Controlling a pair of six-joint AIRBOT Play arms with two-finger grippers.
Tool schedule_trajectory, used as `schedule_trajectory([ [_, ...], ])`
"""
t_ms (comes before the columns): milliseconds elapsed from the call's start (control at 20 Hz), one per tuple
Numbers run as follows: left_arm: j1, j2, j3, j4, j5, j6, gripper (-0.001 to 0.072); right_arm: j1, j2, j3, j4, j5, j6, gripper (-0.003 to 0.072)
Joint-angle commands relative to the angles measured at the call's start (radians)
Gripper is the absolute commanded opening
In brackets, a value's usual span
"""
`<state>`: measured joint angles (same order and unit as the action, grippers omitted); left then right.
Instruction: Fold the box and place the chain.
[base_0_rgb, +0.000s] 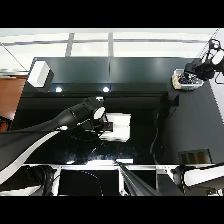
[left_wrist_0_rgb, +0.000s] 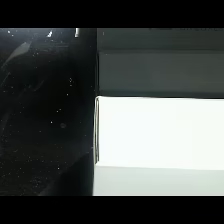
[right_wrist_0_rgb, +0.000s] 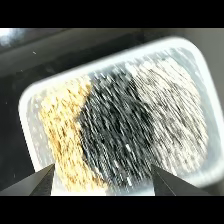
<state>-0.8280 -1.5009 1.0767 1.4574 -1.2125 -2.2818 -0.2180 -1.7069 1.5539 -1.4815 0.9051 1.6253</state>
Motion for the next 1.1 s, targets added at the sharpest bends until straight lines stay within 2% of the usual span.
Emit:
schedule_trajectory([
  [0,0.000,0.000,0.000,0.000,0.000,0.000,0.0031,-0.008,-0.121,0.111,0.028,0.011,-0.071,0.0720],
  [250,0.000,0.000,0.000,0.000,0.000,0.000,0.0031,-0.008,-0.178,0.117,-0.083,0.017,-0.070,0.0720],
  [400,0.000,0.000,0.000,0.000,0.000,0.000,0.0031,-0.008,-0.188,0.116,-0.085,0.008,-0.071,0.0720],
  [450,0.000,0.000,0.000,0.000,0.000,0.000,0.0031,-0.008,-0.192,0.116,-0.085,0.008,-0.071,0.0678],
  [700,0.000,0.000,0.000,0.000,0.000,0.000,0.0031,-0.007,-0.206,0.116,-0.082,0.023,-0.070,0.0671],
  [750,0.000,0.000,0.000,0.000,0.000,0.000,0.0031,-0.005,-0.207,0.116,-0.082,0.023,-0.070,0.0539],
  [850,0.000,0.000,0.000,0.000,0.000,0.000,0.0031,-0.002,-0.206,0.116,-0.082,0.026,-0.070,0.0184],
  [900,0.000,0.000,0.000,0.000,0.000,0.000,0.0031,0.000,-0.205,0.117,-0.082,0.031,-0.070,0.0123],
  [1050,0.000,0.000,0.000,0.000,0.000,0.000,0.0031,0.002,-0.190,0.117,-0.084,0.056,-0.071,0.0120],
])
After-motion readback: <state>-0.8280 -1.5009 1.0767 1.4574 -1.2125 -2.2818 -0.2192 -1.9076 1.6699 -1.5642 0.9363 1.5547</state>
